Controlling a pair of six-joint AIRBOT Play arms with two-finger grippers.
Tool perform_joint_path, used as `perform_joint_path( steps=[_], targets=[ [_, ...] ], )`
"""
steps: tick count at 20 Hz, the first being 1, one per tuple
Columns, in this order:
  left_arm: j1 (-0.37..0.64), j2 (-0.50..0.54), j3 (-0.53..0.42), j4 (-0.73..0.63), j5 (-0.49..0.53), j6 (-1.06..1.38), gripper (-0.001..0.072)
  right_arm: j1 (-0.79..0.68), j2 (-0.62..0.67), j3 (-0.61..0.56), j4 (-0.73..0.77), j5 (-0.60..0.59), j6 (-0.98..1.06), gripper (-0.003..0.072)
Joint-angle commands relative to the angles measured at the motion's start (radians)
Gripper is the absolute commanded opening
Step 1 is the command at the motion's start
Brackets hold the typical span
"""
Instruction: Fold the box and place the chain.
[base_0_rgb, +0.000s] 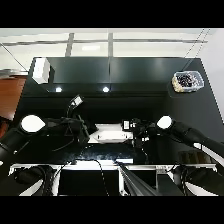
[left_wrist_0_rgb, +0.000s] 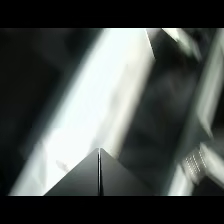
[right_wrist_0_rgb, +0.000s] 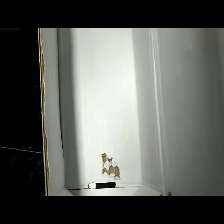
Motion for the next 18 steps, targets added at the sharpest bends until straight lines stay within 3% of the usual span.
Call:
perform_joint_path(
  steps=[1, 4, 10, 18],
  targets=[
    [-0.090, -0.056, -0.018, -0.116, 0.367, 0.087, 0.0030, 0.000, 0.000, -0.001, 0.000, 0.000, 0.000, 0.0236],
    [-0.132, -0.138, -0.017, -0.117, 0.491, 0.095, 0.0030, 0.000, 0.000, -0.001, 0.000, 0.000, 0.000, 0.0237],
    [-0.138, -0.257, -0.017, -0.116, 0.402, 0.095, 0.0030, 0.000, 0.000, -0.001, 0.000, 0.000, 0.000, 0.0237],
    [-0.129, -0.259, -0.011, -0.061, 0.372, 0.095, 0.0031, 0.000, 0.000, -0.001, 0.001, 0.000, 0.000, 0.0236]
  ],
)
